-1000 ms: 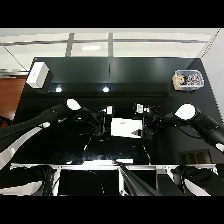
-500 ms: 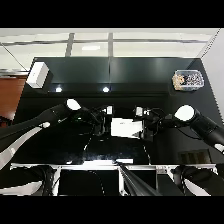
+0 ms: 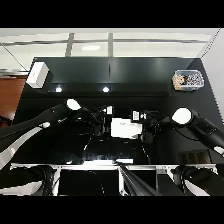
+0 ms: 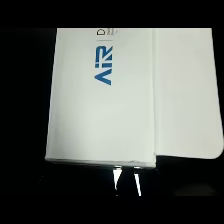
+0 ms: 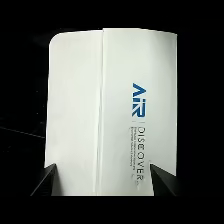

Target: Fold the box and place the chain.

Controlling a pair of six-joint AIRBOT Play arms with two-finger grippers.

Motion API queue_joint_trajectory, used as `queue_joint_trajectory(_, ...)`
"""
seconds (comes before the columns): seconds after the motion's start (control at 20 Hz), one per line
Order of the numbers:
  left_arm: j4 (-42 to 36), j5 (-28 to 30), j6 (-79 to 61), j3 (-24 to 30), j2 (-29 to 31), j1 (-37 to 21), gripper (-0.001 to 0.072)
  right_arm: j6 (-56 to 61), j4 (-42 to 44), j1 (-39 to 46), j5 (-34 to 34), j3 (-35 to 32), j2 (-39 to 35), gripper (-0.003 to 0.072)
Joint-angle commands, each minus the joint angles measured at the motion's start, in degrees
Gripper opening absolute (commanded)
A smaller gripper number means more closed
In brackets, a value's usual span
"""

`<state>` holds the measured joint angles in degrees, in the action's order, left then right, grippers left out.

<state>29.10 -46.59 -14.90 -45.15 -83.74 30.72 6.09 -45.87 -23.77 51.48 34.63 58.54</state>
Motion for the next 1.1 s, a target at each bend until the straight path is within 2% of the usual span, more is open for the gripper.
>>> queue_joint_trajectory(0.0, 0.0, 0.0, 0.0, 0.0, 0.0, 0.0, 0.0467, 2.5, -2.9, -0.3, -4.1, 0.0, -2.5, 0.0695)
queue_joint_trajectory(0.15, 0.0, 0.0, 0.0, 0.0, 0.0, 0.0, 0.0467, 2.5, -2.9, -0.3, -4.5, 0.0, -3.5, 0.0695)
queue_joint_trajectory(0.35, 0.0, 0.0, 0.0, 0.0, 0.0, 0.0, 0.0467, 7.1, -1.1, -0.3, 2.2, 0.0, -3.8, 0.0695)
queue_joint_trajectory(0.5, 0.0, 0.0, 0.0, 0.0, 0.0, 0.0, 0.0466, 11.1, -1.8, -0.4, 3.8, 0.0, -3.8, 0.0695)
queue_joint_trajectory(0.75, 0.0, 0.0, 0.0, 0.0, 0.0, 0.0, 0.0467, 11.6, -5.3, -0.4, 3.1, 0.0, -3.8, 0.0695)
queue_joint_trajectory(1.05, 0.0, 0.0, 0.0, 0.0, 0.0, 0.0, 0.0467, 11.7, -5.2, -0.4, -1.3, 0.0, -3.8, 0.0695)
